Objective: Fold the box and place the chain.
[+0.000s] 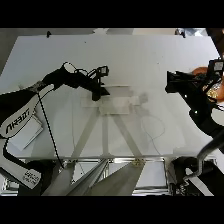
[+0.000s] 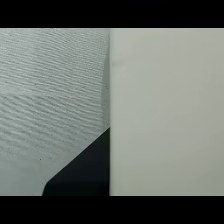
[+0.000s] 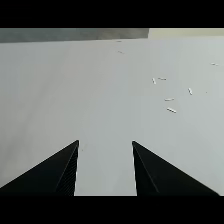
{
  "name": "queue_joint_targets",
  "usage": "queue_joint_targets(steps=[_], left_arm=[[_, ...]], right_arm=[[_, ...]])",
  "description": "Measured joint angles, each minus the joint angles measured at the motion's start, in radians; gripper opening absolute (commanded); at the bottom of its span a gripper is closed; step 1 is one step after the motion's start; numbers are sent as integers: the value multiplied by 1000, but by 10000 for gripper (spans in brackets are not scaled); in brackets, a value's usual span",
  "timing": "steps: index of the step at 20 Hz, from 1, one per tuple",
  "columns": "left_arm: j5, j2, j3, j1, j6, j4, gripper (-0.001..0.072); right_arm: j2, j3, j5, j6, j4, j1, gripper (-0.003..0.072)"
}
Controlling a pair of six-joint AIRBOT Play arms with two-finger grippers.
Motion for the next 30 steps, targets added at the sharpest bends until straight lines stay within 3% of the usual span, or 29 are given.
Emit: queue_joint_targets(steps=[11, 14, 17, 18, 23, 30], left_arm=[[5, -1, 0, 0, 10, 25, 14], [6, -1, 0, 0, 12, 27, 14], [7, -1, 0, 0, 12, 27, 14], [7, -1, 0, 0, 12, 27, 14], [8, -1, 0, 0, 13, 27, 14], [8, -1, 0, 0, 12, 27, 14]], right_arm=[[-11, 0, 102, 0, -32, 0, 372], [-11, 0, 207, 0, -108, 0, 392], [-11, 0, 386, 0, -232, 0, 408], [-11, 0, 447, 0, -288, 0, 419], [-11, 0, 672, 0, -573, 0, 662], [-11, 0, 768, 8, -682, 0, 683]])
